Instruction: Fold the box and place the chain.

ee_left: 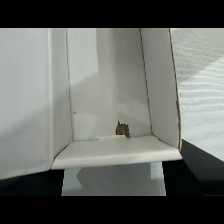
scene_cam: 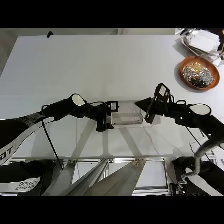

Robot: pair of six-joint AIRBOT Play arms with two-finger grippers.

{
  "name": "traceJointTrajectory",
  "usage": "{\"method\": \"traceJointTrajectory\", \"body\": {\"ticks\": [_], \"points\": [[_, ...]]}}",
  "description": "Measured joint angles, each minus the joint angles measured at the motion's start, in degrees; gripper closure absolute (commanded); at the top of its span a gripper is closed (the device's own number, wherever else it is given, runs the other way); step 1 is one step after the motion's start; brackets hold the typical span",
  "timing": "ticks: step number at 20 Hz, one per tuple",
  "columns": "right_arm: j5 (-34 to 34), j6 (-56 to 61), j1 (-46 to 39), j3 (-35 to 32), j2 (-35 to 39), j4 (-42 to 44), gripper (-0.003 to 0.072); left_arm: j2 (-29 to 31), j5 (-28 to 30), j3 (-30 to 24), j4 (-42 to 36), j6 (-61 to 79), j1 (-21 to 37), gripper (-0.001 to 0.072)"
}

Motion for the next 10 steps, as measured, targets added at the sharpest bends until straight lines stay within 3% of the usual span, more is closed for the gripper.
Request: {"method": "traceJointTrajectory", "body": {"ticks": [4, 10], "points": [[-6.19, -1.51, 0.83, 0.0, -6.47, 4.55, 0.0672, -0.02, 0.0, 0.0, -0.07, -0.04, 0.0, 0.0438], [-7.04, -0.35, 1.07, 0.0, -9.73, 5.62, 0.0671, 0.0, 0.02, 0.0, -0.13, -0.11, 0.0, 0.0438]]}}
